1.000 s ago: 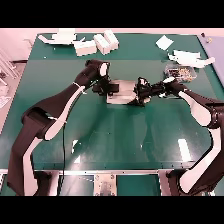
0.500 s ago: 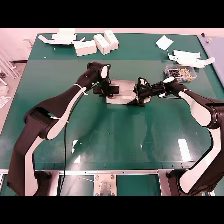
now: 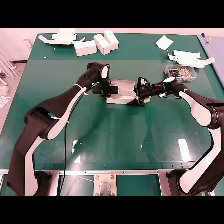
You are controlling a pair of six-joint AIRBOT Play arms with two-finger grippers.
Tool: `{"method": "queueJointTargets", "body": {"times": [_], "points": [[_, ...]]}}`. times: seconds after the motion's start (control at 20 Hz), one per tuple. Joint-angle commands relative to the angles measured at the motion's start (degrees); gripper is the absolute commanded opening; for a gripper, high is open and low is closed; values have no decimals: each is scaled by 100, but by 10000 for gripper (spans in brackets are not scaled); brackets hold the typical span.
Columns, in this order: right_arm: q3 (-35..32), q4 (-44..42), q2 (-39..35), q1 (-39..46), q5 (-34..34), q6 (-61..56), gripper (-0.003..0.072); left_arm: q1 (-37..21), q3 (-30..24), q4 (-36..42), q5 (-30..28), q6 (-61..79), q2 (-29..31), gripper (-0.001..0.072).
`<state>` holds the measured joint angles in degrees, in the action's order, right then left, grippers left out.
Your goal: Fold the box and place the chain.
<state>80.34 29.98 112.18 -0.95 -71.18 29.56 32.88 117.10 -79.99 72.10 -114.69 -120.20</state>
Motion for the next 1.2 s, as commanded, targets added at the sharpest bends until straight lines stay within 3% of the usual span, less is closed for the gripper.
{"method": "queueJointTargets", "body": {"times": [0.0,0.3,1.15], "points": [[0,9,2,-2,17,0,563,4,4,70,-11,11,-7,21],[0,9,2,-2,17,2,564,28,70,-131,404,-81,-7,21],[0,9,2,-2,17,0,563,28,136,-271,503,-74,-4,40]]}}
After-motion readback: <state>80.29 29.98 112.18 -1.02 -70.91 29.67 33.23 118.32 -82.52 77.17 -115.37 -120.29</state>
